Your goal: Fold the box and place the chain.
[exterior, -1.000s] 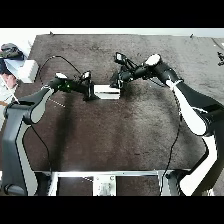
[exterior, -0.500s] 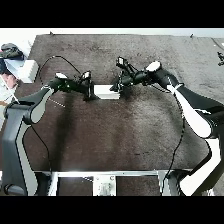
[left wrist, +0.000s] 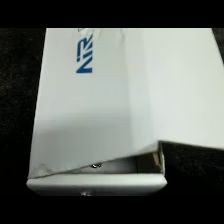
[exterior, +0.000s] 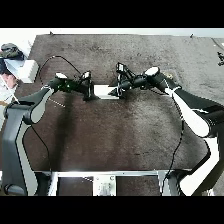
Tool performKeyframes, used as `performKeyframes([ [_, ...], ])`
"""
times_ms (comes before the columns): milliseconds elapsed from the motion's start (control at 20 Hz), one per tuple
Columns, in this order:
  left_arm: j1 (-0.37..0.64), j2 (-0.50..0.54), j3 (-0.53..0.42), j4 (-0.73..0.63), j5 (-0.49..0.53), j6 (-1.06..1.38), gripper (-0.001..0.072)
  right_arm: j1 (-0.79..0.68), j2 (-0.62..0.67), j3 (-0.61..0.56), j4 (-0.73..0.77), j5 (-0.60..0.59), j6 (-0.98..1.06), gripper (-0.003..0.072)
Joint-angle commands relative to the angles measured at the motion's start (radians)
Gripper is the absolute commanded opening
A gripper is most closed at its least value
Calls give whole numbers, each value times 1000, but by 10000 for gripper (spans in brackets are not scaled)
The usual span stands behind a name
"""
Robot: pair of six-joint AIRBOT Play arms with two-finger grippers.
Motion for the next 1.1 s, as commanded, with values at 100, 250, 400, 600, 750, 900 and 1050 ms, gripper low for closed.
performKeyframes([
  [100,-1,0,0,0,0,0,343,1,-10,-2,8,-55,-100,479],
  [250,-1,0,0,0,0,0,343,1,-10,-1,8,-82,-122,464],
  [400,-1,0,0,0,0,0,343,1,-10,-1,8,-104,-125,461],
  [600,-1,0,0,0,0,0,344,1,-8,4,12,-107,-125,459],
  [750,-1,0,0,0,0,0,343,1,-8,10,11,-106,-125,458],
  [900,-1,0,0,0,0,0,343,1,-7,37,19,-93,-124,459],
  [1050,-1,0,0,0,0,0,343,1,-8,38,8,-84,-124,336],
])
